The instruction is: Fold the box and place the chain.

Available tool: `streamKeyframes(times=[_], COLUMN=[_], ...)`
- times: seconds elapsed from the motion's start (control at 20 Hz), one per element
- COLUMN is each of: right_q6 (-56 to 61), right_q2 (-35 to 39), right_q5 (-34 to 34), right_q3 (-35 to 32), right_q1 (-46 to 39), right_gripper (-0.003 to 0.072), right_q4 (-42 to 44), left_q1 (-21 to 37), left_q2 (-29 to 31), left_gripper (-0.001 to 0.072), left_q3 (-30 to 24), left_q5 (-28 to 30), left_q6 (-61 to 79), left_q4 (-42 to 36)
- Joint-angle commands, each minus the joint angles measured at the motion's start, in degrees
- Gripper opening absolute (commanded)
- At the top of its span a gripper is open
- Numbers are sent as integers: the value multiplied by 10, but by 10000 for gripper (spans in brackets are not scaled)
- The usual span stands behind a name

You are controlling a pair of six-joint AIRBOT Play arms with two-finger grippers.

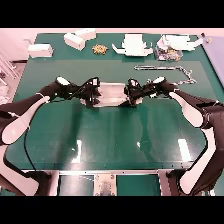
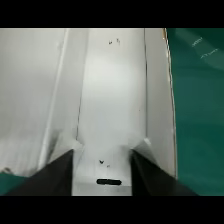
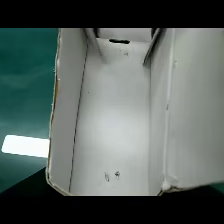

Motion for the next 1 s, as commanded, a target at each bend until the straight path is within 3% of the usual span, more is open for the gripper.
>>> streamKeyframes(times=[0.0,0.05,0.25,0.6,0.95], right_q6=[0,0,0,0,0], right_q2=[0,0,0,0,0], right_q5=[1,1,1,1,1], right_q3=[0,0,0,0,0], right_q1=[0,1,1,0,0], right_gripper=[476,476,476,476,476], right_q4=[0,0,0,0,0], left_q1=[0,0,4,76,163], left_q2=[0,0,10,69,96], left_gripper=[85,18,19,19,19], left_q3=[0,0,1,2,0], left_q5=[16,25,31,1,-20], left_q6=[14,17,17,-4,-237], left_q4=[5,5,16,10,10])
